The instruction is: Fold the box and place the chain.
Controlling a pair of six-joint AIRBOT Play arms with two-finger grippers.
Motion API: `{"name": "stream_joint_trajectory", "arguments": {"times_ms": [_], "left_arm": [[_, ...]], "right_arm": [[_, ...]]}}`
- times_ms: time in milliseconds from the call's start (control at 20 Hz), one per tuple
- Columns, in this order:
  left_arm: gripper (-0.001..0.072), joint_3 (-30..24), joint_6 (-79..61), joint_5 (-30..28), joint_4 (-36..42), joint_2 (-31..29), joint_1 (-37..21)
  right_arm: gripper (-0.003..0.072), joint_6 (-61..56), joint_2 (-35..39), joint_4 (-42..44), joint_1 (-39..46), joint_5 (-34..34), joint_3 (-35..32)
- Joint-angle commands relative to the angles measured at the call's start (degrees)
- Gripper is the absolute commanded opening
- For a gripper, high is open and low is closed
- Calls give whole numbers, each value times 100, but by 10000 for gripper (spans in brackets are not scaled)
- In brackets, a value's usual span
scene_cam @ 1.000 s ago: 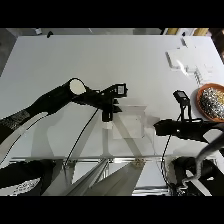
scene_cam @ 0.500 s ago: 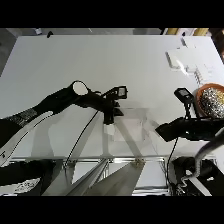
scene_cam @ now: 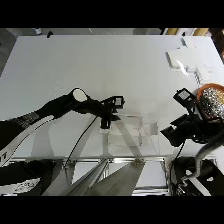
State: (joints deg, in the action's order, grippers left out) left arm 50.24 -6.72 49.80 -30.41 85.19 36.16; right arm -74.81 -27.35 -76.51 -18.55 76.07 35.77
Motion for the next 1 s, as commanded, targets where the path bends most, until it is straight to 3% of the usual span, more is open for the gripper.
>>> {"name": "stream_joint_trajectory", "arguments": {"times_ms": [0, 100, 200, 950], "left_arm": [[3, -28, -162, -197, 103, 11, 24], [3, -28, -584, -243, 361, 55, 90], [3, -26, -787, -378, 647, 153, 166], [1, -26, -785, -704, 680, 247, 214]], "right_arm": [[521, 321, 13, 4, -2, -205, 11], [518, 339, 7, -24, -2, -205, 11], [457, 509, 7, -17, -2, -199, -9], [458, 949, 7, 46, -2, -153, -105]]}}
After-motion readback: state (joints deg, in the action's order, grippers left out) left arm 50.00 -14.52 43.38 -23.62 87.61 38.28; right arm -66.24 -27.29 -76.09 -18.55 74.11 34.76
